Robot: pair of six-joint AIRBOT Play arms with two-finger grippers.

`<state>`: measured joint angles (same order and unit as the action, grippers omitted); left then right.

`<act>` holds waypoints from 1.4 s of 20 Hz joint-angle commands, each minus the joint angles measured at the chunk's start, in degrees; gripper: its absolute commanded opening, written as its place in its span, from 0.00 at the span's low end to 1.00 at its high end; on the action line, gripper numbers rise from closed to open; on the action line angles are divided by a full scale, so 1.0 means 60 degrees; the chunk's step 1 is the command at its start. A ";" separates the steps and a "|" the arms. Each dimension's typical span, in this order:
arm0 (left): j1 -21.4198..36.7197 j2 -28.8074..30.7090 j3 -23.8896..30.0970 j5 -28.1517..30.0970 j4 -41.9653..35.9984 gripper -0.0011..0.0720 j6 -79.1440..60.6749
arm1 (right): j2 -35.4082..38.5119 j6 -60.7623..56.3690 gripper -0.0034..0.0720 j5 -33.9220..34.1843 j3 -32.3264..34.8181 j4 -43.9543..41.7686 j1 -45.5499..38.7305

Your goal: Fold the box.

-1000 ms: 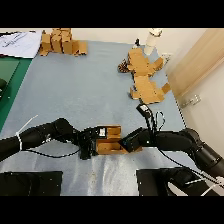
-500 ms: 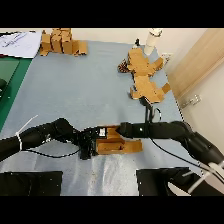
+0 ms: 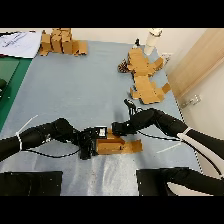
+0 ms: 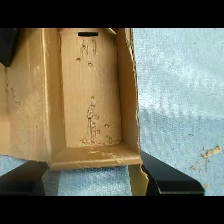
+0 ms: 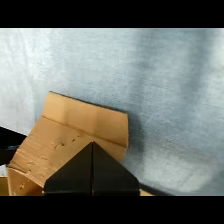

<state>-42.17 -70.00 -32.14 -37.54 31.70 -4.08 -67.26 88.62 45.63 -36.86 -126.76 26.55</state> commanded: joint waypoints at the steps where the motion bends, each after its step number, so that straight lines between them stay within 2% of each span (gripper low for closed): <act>1: 0.0007 0.0000 -0.0007 0.0007 0.0000 0.65 0.0000 | 0.0051 0.0590 0.05 0.0062 -0.0062 0.0091 -0.0015; 5: 0.0007 0.0000 -0.0007 0.0007 0.0000 0.65 0.0000 | 0.2091 0.0656 0.05 0.0882 -0.0066 0.1253 -0.0033; 8: 0.0007 0.0000 -0.0007 0.0007 0.0000 0.65 0.0000 | 0.4109 0.0634 0.05 0.2229 -0.0062 0.2543 -0.0029; 9: 0.0007 0.0000 -0.0007 0.0000 0.0000 0.65 0.0000 | 0.4630 0.0656 0.12 0.2892 -0.0058 0.2790 -0.0029; 11: 0.0007 0.0000 -0.0007 0.0007 0.0000 0.65 0.0000 | 0.5439 0.1260 0.39 0.4441 0.0007 0.2841 -0.0018; 13: 0.0007 0.0000 -0.0007 0.0004 0.0000 0.65 0.0000 | 0.5890 0.1927 0.50 0.5246 0.0317 0.2357 -0.0018; 14: 0.0007 0.0000 -0.0007 0.0004 0.0000 0.65 0.0000 | 0.6051 0.1916 0.59 0.5144 0.0576 0.2222 -0.0018; 17: 0.0007 0.0000 -0.0007 0.0004 0.0000 0.65 0.0000 | 0.6164 0.1996 0.59 0.4615 0.1381 0.1548 -0.0018; 20: 0.0007 0.0000 -0.0007 0.0004 0.0000 0.65 0.0000 | 0.6094 0.1996 0.59 0.3096 0.2277 0.1213 0.0310; 21: 0.0007 0.0000 -0.0007 0.0004 0.0000 0.65 0.0000 | 0.6047 0.2029 0.50 0.2732 0.2535 0.1217 0.0484; 22: 0.0007 0.0000 -0.0007 0.0004 0.0000 0.65 0.0000 | 0.5978 0.2601 0.29 0.2634 0.2634 0.1286 0.0616; 23: 0.0007 0.0000 -0.0007 0.0007 0.0000 0.65 0.0000 | 0.5821 0.3515 0.27 0.2648 0.2597 0.1552 0.0652; 24: 0.0007 0.0000 -0.0007 0.0004 0.0000 0.65 0.0000 | 0.5650 0.3952 0.29 0.2637 0.2517 0.1909 0.0652; 25: 0.0007 0.0000 -0.0007 0.0007 0.0000 0.65 0.0000 | 0.5442 0.4167 0.46 0.2641 0.2419 0.2448 0.0652; 26: 0.0007 0.0000 -0.0007 0.0004 0.0000 0.65 0.0000 | 0.5206 0.4350 0.55 0.2670 0.2317 0.3071 0.0652; 27: 0.0007 0.0000 -0.0007 0.0004 0.0000 0.65 0.0000 | 0.5013 0.4790 0.57 0.2663 0.2288 0.3574 0.0652; 28: 0.0007 0.0000 -0.0007 0.0004 0.0000 0.65 0.0000 | 0.4870 0.5322 0.64 0.2586 0.2291 0.3854 0.0652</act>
<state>-42.17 -70.00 -32.14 -37.52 31.70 -4.05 -35.51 112.64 62.37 -23.00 -110.76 30.13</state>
